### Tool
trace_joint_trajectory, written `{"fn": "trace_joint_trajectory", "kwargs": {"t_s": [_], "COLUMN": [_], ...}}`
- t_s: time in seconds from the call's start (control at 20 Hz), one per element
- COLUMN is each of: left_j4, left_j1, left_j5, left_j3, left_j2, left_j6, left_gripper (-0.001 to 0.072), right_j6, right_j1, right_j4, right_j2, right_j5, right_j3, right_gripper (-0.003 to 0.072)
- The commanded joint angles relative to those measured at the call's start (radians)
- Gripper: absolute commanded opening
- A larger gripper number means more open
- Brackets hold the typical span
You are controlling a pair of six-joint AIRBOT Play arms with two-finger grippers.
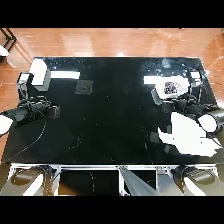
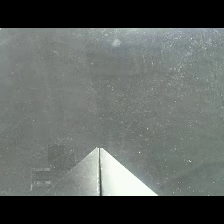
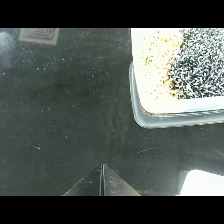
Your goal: Fold the box and place the chain.
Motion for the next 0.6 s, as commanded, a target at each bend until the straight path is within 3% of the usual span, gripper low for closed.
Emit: {"fn": "trace_joint_trajectory", "kwargs": {"t_s": [0.0, 0.4, 0.55], "left_j4": [0.000, 0.000, -0.021], "left_j1": [0.001, 0.001, 0.001], "left_j5": [0.000, 0.026, 0.037], "left_j3": [0.000, 0.000, 0.000], "left_j2": [-0.001, -0.002, -0.014], "left_j6": [0.000, 0.000, 0.000], "left_gripper": [0.0018, 0.0018, 0.0030], "right_j6": [0.000, 0.000, 0.001], "right_j1": [0.000, 0.000, 0.000], "right_j4": [0.000, 0.001, 0.004], "right_j2": [0.000, 0.000, 0.000], "right_j5": [0.000, -0.003, -0.055], "right_j3": [0.000, 0.000, 0.000], "right_gripper": [0.0021, 0.0021, 0.0023]}}
